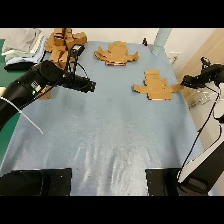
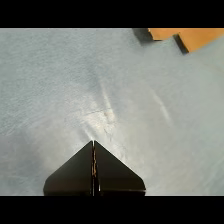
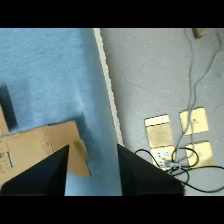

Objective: Fold the box.

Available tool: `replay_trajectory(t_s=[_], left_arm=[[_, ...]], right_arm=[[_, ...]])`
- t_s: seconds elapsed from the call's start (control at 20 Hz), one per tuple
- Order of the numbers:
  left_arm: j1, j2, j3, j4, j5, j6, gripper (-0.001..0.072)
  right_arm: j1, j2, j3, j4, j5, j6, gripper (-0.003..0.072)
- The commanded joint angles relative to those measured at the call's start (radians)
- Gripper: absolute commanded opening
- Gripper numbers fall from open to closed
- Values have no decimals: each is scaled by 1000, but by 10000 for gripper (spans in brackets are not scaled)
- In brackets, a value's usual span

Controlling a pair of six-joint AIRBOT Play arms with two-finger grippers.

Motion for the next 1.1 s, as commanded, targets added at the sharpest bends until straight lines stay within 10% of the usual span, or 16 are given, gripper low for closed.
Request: replay_trajectory(t_s=[0.0,0.3,0.45,0.5,0.6,0.85,1.05], left_arm=[[1,0,1,-26,3,0,13],[1,0,1,-33,-5,1,14],[1,0,1,-34,-6,1,16],[1,0,1,-34,-5,0,86],[1,0,1,-39,-3,0,645],[3,0,4,-66,-18,-11,650],[10,0,4,-66,-52,-26,650]], right_arm=[[-6,-71,78,130,-68,-90,407],[-2,-66,78,152,-169,-117,35],[13,-47,78,163,-216,-138,4],[19,-36,77,175,-230,-148,3],[31,-7,78,212,-272,-168,3],[40,121,-57,333,-384,-187,0],[68,386,-472,342,-296,-188,-1]])
